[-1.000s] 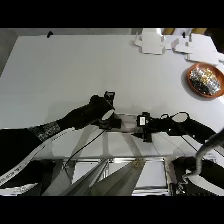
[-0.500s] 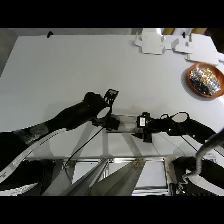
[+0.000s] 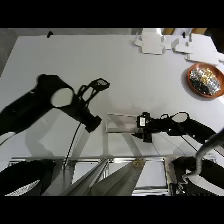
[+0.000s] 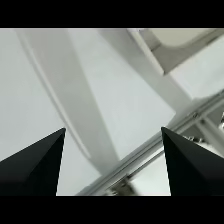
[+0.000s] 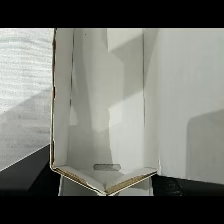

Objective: Fold the box and place the chain.

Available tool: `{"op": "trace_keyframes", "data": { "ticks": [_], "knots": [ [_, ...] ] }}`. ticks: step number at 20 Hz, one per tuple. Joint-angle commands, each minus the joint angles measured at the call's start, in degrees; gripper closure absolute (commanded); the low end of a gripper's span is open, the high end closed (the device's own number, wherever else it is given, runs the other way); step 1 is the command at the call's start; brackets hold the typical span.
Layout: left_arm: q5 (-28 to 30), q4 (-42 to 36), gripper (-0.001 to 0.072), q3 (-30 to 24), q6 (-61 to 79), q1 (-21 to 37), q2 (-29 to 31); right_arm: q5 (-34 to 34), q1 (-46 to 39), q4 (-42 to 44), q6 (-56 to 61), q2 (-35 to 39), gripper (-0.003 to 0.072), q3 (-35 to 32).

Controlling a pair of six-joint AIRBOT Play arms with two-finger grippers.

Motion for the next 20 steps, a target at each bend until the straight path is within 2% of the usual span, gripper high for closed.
{"op": "trace_keyframes", "data": {
  "ticks": [1,3,5,8,10,14,15,16,20],
  "knots": [
    [0.11,-8.11,0.0055,-1.57,30.45,6.38,6.14,0.00,-0.02,0.02,0.02,0.04,0.0276,-0.02],
    [3.37,-15.41,0.0055,-5.38,49.90,10.34,6.95,0.02,-0.02,0.02,0.02,0.04,0.0276,-0.02],
    [8.28,-19.08,0.0057,-11.15,68.17,13.64,6.58,0.00,-0.02,0.02,0.02,0.04,0.0276,-0.02],
    [16.33,-22.03,0.0082,-20.04,87.49,17.18,4.66,0.02,-0.02,0.02,0.02,0.04,0.0276,-0.02],
    [21.07,-27.71,0.0080,-23.74,99.10,18.60,1.31,0.02,-0.02,0.02,0.02,0.04,0.0276,-0.02],
    [27.69,-38.95,0.0070,-23.98,109.22,18.18,-8.83,0.02,-0.02,0.02,0.02,0.04,0.0276,-0.02],
    [28.59,-41.20,0.0031,-23.98,110.53,17.86,-11.02,0.02,-0.02,0.02,0.02,0.04,0.0276,-0.02],
    [29.16,-42.86,0.0012,-23.98,111.82,17.44,-12.87,0.00,-0.02,0.02,0.02,0.04,0.0276,-0.02],
    [28.61,-44.52,0.0010,-23.98,113.96,16.44,-16.17,0.02,-0.02,0.02,0.02,0.04,0.0276,-0.02]
  ]
}}
